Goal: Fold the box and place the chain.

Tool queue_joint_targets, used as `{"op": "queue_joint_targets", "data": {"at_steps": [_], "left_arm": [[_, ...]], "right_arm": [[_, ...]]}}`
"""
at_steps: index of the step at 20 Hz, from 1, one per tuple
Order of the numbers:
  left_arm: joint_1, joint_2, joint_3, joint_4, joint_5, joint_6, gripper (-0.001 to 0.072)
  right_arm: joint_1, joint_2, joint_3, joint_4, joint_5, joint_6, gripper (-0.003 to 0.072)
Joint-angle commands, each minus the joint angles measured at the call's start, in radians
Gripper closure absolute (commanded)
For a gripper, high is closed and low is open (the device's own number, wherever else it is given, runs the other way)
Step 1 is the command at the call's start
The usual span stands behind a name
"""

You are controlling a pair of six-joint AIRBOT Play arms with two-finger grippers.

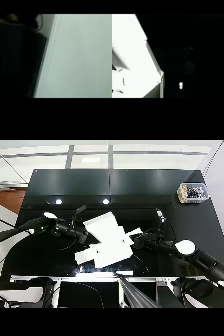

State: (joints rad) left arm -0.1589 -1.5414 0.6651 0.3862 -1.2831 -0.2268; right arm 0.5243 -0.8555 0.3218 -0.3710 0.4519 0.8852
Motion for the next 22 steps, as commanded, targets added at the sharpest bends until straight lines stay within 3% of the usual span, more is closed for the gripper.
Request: {"op": "queue_joint_targets", "data": {"at_steps": [1, 4, 5, 6, 8, 9, 10, 11, 13, 16, 19, 22], "left_arm": [[0.000, -0.001, 0.001, 0.066, 0.004, 0.004, 0.0469], [0.000, -0.001, 0.018, 0.065, 0.008, 0.014, 0.0579], [0.000, -0.001, 0.027, 0.065, 0.006, 0.014, 0.0586], [0.000, -0.001, 0.035, 0.065, 0.005, 0.014, 0.0662], [0.000, -0.001, 0.052, 0.062, -0.007, 0.015, 0.0680], [0.000, -0.001, 0.058, 0.061, -0.011, 0.015, 0.0681], [0.000, 0.000, 0.062, 0.062, -0.012, 0.015, 0.0681], [0.000, 0.000, 0.066, 0.062, -0.012, 0.015, 0.0682], [-0.004, 0.002, 0.078, 0.070, -0.030, 0.021, 0.0683], [-0.052, 0.054, 0.098, 0.140, -0.020, 0.031, 0.0686], [-0.154, 0.187, 0.099, 0.218, 0.093, 0.098, 0.0686], [-0.256, 0.266, 0.099, 0.271, 0.222, 0.262, 0.0685]], "right_arm": [[0.001, 0.001, 0.000, 0.000, 0.000, 0.000, 0.0647], [0.001, 0.001, 0.000, 0.000, 0.000, 0.000, 0.0647], [0.001, 0.001, 0.000, 0.000, 0.000, 0.000, 0.0647], [0.001, 0.001, 0.000, 0.000, 0.004, 0.000, 0.0647], [0.001, 0.001, 0.000, 0.000, 0.027, 0.001, 0.0610], [0.000, 0.001, 0.000, 0.000, 0.042, 0.003, 0.0394], [-0.008, 0.001, 0.001, -0.005, 0.049, 0.013, 0.0112], [-0.028, 0.002, 0.005, -0.011, 0.067, 0.012, -0.0002], [-0.101, 0.014, 0.036, -0.091, 0.143, 0.012, -0.0002], [-0.270, 0.046, 0.151, -0.325, 0.352, 0.013, -0.0001], [-0.426, 0.049, 0.274, -0.492, 0.520, 0.012, -0.0001], [-0.451, 0.048, 0.291, -0.581, 0.581, -0.035, -0.0001]]}}
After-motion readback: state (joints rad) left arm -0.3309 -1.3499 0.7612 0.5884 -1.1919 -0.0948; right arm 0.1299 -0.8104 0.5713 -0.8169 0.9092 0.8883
